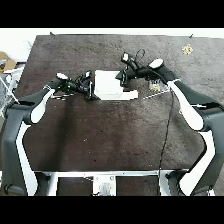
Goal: Fold the box and place the chain.
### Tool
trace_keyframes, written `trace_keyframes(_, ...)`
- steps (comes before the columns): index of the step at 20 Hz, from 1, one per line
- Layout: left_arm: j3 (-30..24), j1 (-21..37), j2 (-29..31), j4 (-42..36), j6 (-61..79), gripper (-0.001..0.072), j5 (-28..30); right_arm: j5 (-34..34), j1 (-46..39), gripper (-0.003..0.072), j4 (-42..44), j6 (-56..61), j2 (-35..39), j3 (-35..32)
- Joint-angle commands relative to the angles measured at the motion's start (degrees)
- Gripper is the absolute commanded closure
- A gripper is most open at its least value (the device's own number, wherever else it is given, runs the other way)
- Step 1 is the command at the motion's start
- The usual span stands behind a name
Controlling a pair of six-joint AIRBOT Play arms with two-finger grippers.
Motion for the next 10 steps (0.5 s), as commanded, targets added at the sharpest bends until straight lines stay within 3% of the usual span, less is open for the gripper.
trace_keyframes(1, 0.0, 0.0, 0.0, 0.0, -0.1, 0.0436, 0.1, 4.8, -0.9, 0.0654, -4.7, 4.0, 5.8, 0.0)
trace_keyframes(2, 0.0, 0.0, 0.0, 0.0, -0.1, 0.0436, 0.1, 7.1, -1.2, 0.0579, -7.5, 7.1, 6.9, 0.0)
trace_keyframes(3, 0.0, 0.0, 0.0, 0.0, -0.1, 0.0436, 0.1, 9.1, -1.4, 0.0578, -10.9, 9.1, 7.6, -0.1)
trace_keyframes(4, 0.0, 0.0, 0.0, 0.0, -0.1, 0.0436, 0.1, 10.6, -1.4, 0.0484, -14.7, 10.1, 7.8, -0.2)
trace_keyframes(5, 0.0, 0.0, 0.0, 0.0, -0.1, 0.0436, 0.1, 11.3, -1.3, 0.0229, -17.5, 10.7, 7.6, -0.3)
trace_keyframes(6, 0.0, 0.0, 0.0, 0.0, -0.1, 0.0436, 0.1, 10.8, -1.3, 0.0135, -19.5, 10.6, 7.4, -1.2)
trace_keyframes(7, 0.0, 0.0, 0.0, 0.0, -0.1, 0.0436, 0.1, 9.4, -1.3, 0.0097, -20.1, 10.3, 7.3, -2.5)
trace_keyframes(10, 0.0, 0.0, 0.0, 0.0, -0.1, 0.0436, 0.1, 8.2, -1.3, 0.0098, -20.2, 4.7, 5.7, -5.9)
